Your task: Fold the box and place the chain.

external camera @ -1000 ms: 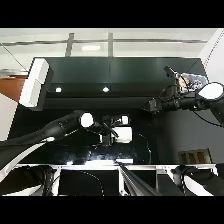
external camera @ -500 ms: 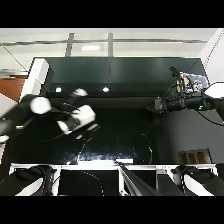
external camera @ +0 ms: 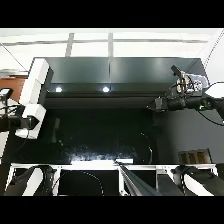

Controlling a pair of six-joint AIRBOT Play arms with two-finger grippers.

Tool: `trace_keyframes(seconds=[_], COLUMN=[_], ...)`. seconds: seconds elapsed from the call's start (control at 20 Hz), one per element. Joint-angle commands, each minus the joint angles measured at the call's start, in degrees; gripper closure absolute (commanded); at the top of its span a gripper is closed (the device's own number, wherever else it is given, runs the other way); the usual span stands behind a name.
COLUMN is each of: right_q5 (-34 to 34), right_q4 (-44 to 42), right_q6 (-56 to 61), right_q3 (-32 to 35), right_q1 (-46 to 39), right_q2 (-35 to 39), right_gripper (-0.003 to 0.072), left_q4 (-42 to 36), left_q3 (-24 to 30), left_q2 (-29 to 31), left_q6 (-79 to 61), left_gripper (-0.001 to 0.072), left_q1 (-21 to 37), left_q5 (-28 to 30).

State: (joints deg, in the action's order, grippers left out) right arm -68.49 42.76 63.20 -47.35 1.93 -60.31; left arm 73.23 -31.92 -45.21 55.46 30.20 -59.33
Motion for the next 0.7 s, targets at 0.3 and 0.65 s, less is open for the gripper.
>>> trace_keyframes(seconds=[0.3,0.65], right_q5=[0.4,1.9], right_q4=[0.9,0.9], right_q6=[0.0,1.6], right_q3=[0.0,0.0], right_q1=[0.0,0.0], right_q2=[0.0,0.0], right_gripper=[0.0646,0.0646], left_q4=[2.6,0.2], left_q3=[-7.7,-10.0], left_q2=[-11.8,-17.6], left_q6=[-5.8,-11.1], left_gripper=[0.0354,0.0262], left_q1=[11.7,11.3], left_q5=[1.5,7.4])
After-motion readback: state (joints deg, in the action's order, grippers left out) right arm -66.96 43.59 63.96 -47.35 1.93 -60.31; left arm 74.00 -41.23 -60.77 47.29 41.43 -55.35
